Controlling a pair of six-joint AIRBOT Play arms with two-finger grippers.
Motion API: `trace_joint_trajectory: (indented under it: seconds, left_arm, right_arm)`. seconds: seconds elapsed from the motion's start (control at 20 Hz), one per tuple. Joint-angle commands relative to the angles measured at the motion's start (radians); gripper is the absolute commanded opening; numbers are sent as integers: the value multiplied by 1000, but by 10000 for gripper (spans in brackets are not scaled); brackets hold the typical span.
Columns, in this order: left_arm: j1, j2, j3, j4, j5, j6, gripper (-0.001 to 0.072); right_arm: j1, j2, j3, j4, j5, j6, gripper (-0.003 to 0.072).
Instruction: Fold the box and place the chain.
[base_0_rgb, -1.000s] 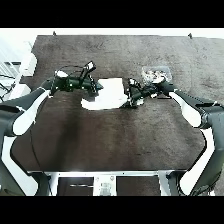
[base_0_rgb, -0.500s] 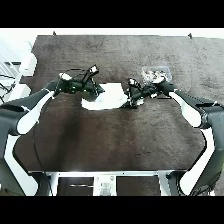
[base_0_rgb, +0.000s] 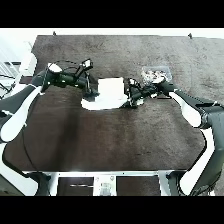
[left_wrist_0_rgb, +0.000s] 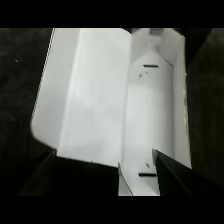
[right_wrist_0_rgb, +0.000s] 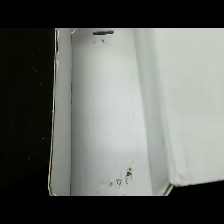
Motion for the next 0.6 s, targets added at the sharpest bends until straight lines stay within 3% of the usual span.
trace_joint_trajectory:
  seconds: [0.0, 0.15, 0.55]
  left_arm:
    - [-14, 25, 0, 238, -106, -83, 720]
    - [-76, 22, -1, 380, -84, -138, 720]
    - [-121, 10, -2, 335, -17, -143, 720]
  right_arm:
    - [0, 0, 0, 0, 0, 1, 554]
    - [0, 0, 0, 0, 0, 1, 554]
    - [0, 0, 0, 0, 0, 0, 554]
